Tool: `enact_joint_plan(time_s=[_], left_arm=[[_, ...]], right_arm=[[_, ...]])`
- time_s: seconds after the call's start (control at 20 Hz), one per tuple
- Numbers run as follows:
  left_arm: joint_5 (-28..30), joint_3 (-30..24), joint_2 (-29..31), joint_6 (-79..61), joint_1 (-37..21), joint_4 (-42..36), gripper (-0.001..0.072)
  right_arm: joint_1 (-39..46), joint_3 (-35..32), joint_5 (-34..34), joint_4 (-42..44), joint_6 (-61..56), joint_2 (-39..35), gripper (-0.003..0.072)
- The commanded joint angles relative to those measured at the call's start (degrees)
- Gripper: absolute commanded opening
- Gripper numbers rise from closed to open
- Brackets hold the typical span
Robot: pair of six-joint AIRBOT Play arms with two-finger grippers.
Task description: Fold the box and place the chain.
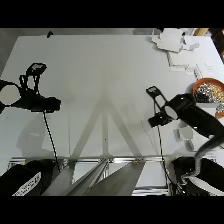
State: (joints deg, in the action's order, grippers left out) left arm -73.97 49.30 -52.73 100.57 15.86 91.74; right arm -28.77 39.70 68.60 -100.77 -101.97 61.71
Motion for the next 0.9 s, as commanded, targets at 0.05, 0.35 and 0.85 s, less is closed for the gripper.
enact_joint_plan(time_s=[0.05, 0.35, 0.85], left_arm=[[0.0, 0.0, 0.0, 0.0, 0.0, 0.0, 0.0291], [0.0, 0.0, 0.0, 0.0, 0.0, 0.0, 0.0291], [0.0, 0.0, 0.0, 0.0, 0.0, 0.0, 0.0291]], right_arm=[[11.7, 0.0, 10.6, -18.3, 2.6, -6.2, 0.0020], [38.6, 0.0, 2.0, -21.3, 12.5, -9.8, 0.0542], [66.0, 0.0, -9.6, -16.2, 25.9, -1.9, 0.0441]])
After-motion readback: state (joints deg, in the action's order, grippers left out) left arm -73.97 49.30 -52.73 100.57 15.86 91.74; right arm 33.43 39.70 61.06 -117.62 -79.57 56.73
